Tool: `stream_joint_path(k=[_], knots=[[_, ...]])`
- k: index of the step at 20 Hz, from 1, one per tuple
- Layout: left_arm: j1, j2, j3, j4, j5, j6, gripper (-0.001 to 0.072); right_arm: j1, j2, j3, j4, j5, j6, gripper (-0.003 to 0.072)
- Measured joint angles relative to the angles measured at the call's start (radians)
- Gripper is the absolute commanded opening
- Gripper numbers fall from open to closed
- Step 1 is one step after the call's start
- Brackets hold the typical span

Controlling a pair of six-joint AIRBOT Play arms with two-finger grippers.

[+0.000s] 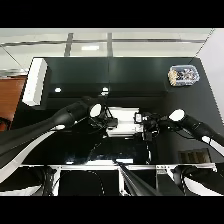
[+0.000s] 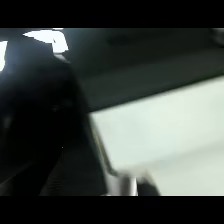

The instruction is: Fold the box and place the chain.

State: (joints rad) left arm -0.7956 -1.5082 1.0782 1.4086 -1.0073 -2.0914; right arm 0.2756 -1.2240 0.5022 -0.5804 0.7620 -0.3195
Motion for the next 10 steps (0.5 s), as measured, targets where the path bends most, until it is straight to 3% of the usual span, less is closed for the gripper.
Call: stream_joint_path(k=[3, 9, 10], knots=[[-0.021, -0.037, 0.046, 0.056, -0.055, -0.091, 0.048, 0.0, 0.0, 0.0, 0.0, 0.0, 0.0, 0.0407], [-0.065, -0.067, 0.092, 0.09, -0.064, -0.202, 0.0471, 0.0, 0.0, 0.0, 0.0, 0.0, -0.001, 0.0407], [-0.069, -0.069, 0.096, 0.093, -0.068, -0.214, 0.0327, 0.0, 0.0, 0.0, 0.0, 0.0, -0.001, 0.0407]])
